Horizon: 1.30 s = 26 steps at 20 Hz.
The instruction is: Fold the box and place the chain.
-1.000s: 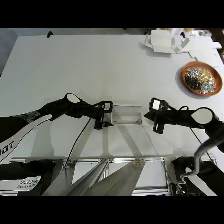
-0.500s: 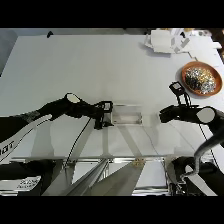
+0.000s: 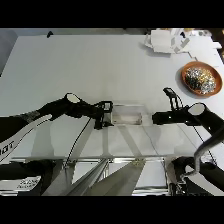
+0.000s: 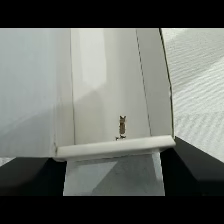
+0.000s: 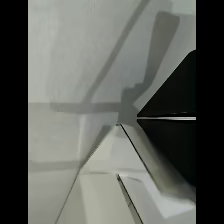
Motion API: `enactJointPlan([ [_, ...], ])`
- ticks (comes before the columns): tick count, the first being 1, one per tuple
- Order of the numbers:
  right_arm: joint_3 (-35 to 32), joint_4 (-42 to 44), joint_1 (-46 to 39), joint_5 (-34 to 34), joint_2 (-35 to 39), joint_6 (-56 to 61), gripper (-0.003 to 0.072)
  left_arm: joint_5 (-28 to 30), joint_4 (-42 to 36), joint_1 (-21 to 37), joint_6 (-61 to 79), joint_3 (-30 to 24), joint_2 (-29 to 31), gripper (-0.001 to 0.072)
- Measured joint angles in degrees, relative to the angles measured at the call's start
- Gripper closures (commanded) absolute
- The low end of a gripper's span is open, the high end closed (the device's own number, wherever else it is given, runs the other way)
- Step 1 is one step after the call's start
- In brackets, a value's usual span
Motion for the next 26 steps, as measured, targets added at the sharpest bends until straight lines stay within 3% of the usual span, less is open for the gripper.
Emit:
enactJointPlan([
  [3, 0.0, 2.1, 0.8, 1.2, -0.8, -1.0, 0.0664, 0.0, 0.0, 0.0, 0.0, 0.0, 0.0, 0.0539],
  [5, 0.0, 3.4, 1.0, 2.4, -0.4, -1.7, 0.0497, 0.0, 0.0, 0.0, 0.0, 0.0, 0.0, 0.0539],
  [8, 0.0, 6.1, 1.2, 4.0, 1.8, -3.3, 0.0483, 0.0, 0.0, 0.0, 0.0, 0.0, 0.0, 0.0539],
  [10, 0.0, 7.1, 1.3, 5.2, 3.3, -3.8, 0.04, 0.0, 0.0, 0.0, 0.0, 0.0, 0.0, 0.0539],
  [18, 0.0, 8.5, 1.3, 10.0, 6.1, -2.1, 0.0387, 0.0, 0.0, 0.0, 0.0, 0.0, 0.0, 0.0539],
  [22, 0.0, 8.6, 1.3, 10.4, 6.7, -1.1, 0.0266, 0.0, 0.0, 0.0, 0.0, 0.0, 0.0, 0.0539],
  [26, 0.9, 8.4, 3.5, 7.5, 6.4, 1.1, 0.0266, 0.0, 0.0, 0.0, 0.0, 0.0, 0.0, 0.0539],
])
